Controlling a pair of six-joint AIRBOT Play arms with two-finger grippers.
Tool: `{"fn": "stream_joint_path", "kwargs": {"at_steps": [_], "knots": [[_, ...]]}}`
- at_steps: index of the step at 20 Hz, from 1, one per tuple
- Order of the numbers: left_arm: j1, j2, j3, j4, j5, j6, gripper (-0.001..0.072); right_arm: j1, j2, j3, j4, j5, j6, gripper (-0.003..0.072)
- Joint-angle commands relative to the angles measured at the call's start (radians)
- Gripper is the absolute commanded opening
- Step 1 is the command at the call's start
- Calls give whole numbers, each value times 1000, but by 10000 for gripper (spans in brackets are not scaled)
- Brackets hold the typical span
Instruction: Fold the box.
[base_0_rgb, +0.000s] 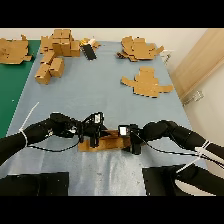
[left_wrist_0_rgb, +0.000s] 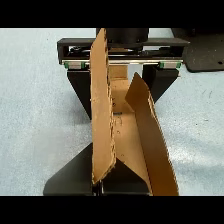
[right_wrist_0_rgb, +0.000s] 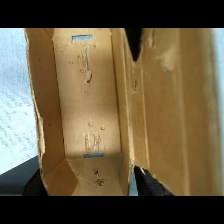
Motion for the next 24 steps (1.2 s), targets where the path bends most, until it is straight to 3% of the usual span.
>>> {"fn": "stream_joint_path", "kwargs": {"at_steps": [1,7,9,24], "knots": [[0,0,0,0,0,0,11,0,0,0,5,-1,0,714],[0,0,0,0,0,0,11,0,-1,0,5,-1,0,677],[0,0,0,0,0,0,11,0,-3,0,5,-1,0,559],[0,0,0,0,0,0,11,0,-3,0,0,-1,0,559]]}}
